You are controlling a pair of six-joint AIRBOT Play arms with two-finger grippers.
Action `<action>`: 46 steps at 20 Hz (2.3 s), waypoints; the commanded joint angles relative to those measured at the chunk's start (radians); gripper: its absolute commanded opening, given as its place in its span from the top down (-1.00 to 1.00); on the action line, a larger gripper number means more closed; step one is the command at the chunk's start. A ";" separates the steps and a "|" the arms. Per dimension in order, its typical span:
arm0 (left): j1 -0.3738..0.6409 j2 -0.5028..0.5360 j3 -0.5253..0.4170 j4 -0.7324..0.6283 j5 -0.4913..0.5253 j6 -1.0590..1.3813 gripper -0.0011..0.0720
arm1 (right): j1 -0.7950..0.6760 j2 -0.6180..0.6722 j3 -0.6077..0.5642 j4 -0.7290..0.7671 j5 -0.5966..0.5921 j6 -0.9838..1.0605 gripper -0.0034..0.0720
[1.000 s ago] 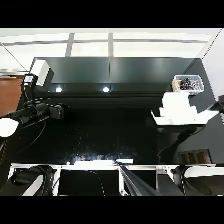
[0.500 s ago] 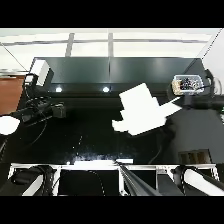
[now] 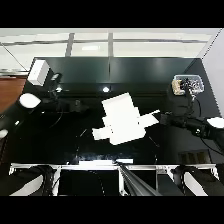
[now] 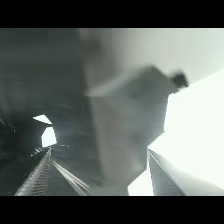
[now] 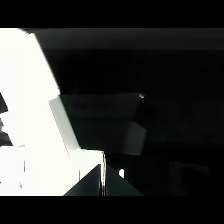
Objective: Fold the box and place the chain.
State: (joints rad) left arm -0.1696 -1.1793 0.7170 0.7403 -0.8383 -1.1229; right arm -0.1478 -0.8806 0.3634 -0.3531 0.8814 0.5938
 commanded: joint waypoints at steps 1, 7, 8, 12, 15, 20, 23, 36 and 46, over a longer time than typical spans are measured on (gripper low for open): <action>-0.003 -0.211 0.073 -0.335 -0.208 0.202 -0.95 | 0.027 0.013 -0.021 0.013 -0.021 -0.007 0.88; -0.083 -0.440 0.172 -0.357 -0.375 0.370 -0.95 | 0.027 0.013 -0.021 0.012 -0.013 -0.007 0.88; -0.104 -0.475 0.212 -0.353 -0.402 0.381 -0.95 | 0.026 0.013 -0.021 0.012 -0.006 -0.007 0.88; -0.178 -0.574 0.351 -0.317 -0.496 0.455 -0.95 | 0.026 0.013 -0.021 0.012 0.005 -0.007 0.88; -0.185 -0.594 0.389 -0.264 -0.567 0.502 -0.89 | 0.026 0.013 -0.021 0.011 0.010 -0.007 0.88; -0.210 -0.594 0.412 -0.141 -0.563 0.532 -0.56 | 0.026 0.013 -0.021 -0.004 0.010 -0.006 0.88; -0.235 -0.594 0.413 -0.128 -0.552 0.547 0.01 | 0.026 0.013 -0.021 -0.004 0.012 -0.003 0.88; -0.259 -0.594 0.414 -0.225 -0.465 0.570 0.90 | 0.026 0.013 -0.021 -0.006 0.024 -0.003 0.88; -0.262 -0.495 0.435 -0.131 -0.470 0.579 0.91 | -0.026 0.014 0.353 -0.462 0.226 -0.097 -1.00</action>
State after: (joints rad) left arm -0.4217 -1.7222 1.1496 0.5472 -1.3293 -0.5556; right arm -0.1658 -0.8677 0.5896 -0.6407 1.0115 0.5671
